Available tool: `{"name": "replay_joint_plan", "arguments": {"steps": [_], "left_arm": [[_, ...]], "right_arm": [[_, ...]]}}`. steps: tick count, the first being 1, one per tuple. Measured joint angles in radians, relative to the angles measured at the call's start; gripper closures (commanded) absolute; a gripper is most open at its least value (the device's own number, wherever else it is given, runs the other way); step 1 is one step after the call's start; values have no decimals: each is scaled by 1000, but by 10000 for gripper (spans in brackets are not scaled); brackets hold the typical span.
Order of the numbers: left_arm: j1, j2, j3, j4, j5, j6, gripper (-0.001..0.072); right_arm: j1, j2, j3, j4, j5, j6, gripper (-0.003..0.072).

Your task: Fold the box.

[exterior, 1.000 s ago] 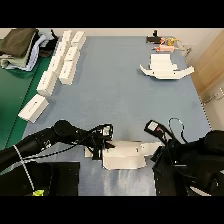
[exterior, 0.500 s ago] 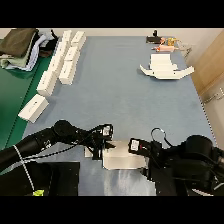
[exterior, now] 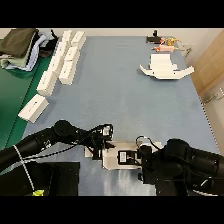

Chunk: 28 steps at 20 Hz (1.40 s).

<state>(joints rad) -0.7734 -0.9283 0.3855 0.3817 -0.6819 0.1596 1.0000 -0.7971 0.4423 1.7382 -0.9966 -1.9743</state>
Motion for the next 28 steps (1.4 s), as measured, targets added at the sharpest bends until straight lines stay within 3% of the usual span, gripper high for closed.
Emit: {"name": "replay_joint_plan", "arguments": {"steps": [5, 11, 18, 28], "left_arm": [[0, 0, 0, 0, 0, 0, 693], [0, 0, 0, 0, 2, 0, 694], [0, -1, 0, 1, -3, 0, 693], [0, -1, 0, 0, -1, 0, 693]], "right_arm": [[176, -7, -28, -292, 96, 309, 36], [239, -11, -35, -554, 130, 670, 36], [247, -11, 2, -617, -8, 915, 36], [248, -11, 32, -603, -76, 975, 27]]}}
